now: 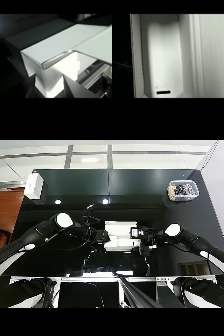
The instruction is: Fold the box and place the chain.
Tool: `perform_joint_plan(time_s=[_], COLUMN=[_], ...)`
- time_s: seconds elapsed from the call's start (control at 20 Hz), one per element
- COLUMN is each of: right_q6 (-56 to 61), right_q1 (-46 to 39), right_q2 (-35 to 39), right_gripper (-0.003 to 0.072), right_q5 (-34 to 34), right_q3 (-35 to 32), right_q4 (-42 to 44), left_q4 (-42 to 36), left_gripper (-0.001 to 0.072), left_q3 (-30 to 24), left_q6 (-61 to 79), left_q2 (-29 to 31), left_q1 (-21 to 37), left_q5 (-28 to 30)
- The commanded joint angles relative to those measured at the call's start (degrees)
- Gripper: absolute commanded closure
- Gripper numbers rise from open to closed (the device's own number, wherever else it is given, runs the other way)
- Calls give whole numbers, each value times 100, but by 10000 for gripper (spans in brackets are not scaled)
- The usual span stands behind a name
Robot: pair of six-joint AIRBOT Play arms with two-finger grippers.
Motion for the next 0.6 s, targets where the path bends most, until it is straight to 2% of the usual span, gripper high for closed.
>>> perform_joint_plan(time_s=[0.0, 0.35, 0.55], right_q6=[0, 0, 0], right_q1=[2, 2, 2], right_q2=[-4, -4, -4], right_gripper=[519, 519, 519], right_q5=[0, 0, 0], right_q3=[0, 0, 0], right_q4=[0, 0, 0], left_q4=[317, 315, 391], left_gripper=[310, 310, 310], left_q3=[13, 28, 219], left_q6=[-369, -455, -549], left_q2=[-7, -24, -267], left_q1=[-96, -98, -216], left_q5=[195, 249, 227])
